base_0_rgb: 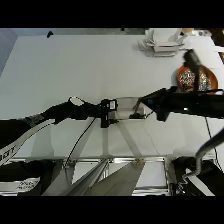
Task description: Fold the box and place the chain.
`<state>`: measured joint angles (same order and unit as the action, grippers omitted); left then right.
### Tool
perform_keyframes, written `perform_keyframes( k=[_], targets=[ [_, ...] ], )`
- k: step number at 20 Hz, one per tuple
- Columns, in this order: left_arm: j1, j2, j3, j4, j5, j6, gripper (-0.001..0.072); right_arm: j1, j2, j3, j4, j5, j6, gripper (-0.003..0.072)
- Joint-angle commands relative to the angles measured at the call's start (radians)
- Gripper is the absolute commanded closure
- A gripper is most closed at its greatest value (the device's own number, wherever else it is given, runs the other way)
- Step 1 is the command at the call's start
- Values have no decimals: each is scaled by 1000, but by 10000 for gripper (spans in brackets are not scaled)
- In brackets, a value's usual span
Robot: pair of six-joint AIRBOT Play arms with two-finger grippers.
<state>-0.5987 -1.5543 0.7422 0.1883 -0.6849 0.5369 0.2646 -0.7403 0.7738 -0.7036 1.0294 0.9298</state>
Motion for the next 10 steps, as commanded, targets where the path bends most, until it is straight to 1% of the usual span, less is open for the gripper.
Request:
perform_keyframes(
  k=[1, 3, 7, 10],
  targets=[
    [0, 0, 0, 0, 0, 0, 694, 71, -121, 0, -78, -23, -17, 669],
    [0, 0, 0, 0, 0, 0, 694, 90, -189, 0, -120, -24, -14, 669],
    [0, 0, 0, 0, 0, 0, 694, 100, -299, 0, -138, -25, -9, 669],
    [0, 0, 0, 0, 0, 0, 694, 100, -357, 0, -225, -35, 72, 668]
  ],
)
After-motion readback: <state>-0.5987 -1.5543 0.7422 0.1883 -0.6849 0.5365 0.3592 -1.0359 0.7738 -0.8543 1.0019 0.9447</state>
